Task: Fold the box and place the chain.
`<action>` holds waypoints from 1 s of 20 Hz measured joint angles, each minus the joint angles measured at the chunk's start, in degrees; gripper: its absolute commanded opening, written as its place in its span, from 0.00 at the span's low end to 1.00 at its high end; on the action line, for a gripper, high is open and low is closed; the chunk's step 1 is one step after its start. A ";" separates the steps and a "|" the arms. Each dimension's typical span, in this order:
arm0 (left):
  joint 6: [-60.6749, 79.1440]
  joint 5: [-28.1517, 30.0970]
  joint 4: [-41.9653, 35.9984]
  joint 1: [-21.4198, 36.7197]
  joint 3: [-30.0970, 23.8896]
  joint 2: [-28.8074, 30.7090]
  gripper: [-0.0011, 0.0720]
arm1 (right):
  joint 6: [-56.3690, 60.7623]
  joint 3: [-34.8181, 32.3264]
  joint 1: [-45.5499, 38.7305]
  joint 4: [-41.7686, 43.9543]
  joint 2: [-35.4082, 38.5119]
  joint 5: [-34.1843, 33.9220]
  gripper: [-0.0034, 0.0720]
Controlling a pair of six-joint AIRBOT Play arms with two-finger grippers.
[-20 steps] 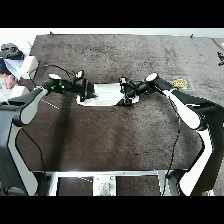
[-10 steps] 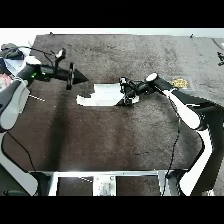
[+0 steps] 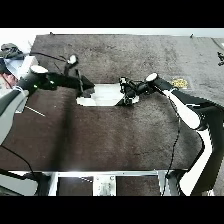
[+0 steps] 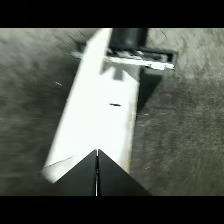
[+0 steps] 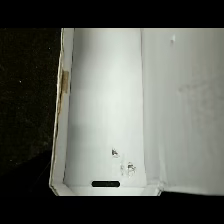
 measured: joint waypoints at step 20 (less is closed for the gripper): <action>-12.76 13.66 -0.55 -4.98 9.11 -11.85 0.03 | 0.02 0.02 -0.07 0.11 0.00 0.04 0.48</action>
